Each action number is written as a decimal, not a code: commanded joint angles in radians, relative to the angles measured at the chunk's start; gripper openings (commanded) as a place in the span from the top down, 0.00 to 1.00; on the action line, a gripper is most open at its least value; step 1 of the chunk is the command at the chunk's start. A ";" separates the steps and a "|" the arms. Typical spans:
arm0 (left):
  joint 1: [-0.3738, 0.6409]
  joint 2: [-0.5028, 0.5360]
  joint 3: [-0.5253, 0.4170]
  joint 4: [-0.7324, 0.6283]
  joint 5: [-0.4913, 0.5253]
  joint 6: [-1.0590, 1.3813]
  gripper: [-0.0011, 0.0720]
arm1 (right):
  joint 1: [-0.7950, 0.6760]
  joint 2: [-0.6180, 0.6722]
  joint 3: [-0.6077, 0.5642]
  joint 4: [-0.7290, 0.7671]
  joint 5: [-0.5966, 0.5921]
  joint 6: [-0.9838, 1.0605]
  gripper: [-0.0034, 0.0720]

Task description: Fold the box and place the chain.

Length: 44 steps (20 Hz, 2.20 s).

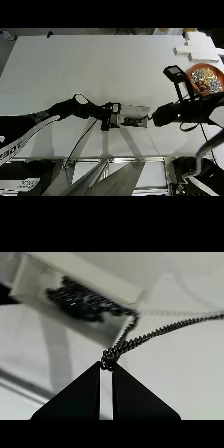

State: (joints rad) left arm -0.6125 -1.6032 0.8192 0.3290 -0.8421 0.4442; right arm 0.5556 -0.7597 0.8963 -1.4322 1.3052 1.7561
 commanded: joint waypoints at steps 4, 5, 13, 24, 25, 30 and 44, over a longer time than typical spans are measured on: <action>0.000 0.000 0.000 0.000 0.000 0.000 0.89 | 0.144 0.007 0.001 0.080 -0.160 0.071 0.93; 0.000 0.000 0.000 0.000 0.000 0.000 0.89 | 0.159 0.001 0.001 0.080 -0.195 0.080 0.93; 0.000 0.000 0.000 0.000 0.000 0.000 0.89 | 0.206 -0.190 0.001 0.012 -0.332 0.099 0.93; 0.000 0.000 0.000 0.000 0.000 0.000 0.89 | 0.150 -0.308 0.144 0.022 -0.250 0.018 0.60; 0.000 0.000 0.000 0.000 0.000 0.000 0.89 | 0.122 -0.308 0.186 0.018 -0.213 -0.003 0.62; 0.000 0.000 0.000 0.000 0.000 0.000 0.89 | -0.070 -0.321 0.244 -0.119 -0.146 -0.033 0.93; 0.000 0.000 0.000 0.000 0.000 0.000 0.89 | -0.396 -0.358 -0.152 -0.195 -0.360 0.002 0.57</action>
State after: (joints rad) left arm -0.6125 -1.6032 0.8192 0.3290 -0.8421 0.4442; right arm 0.1738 -1.1156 0.8047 -1.6207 1.0359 1.7283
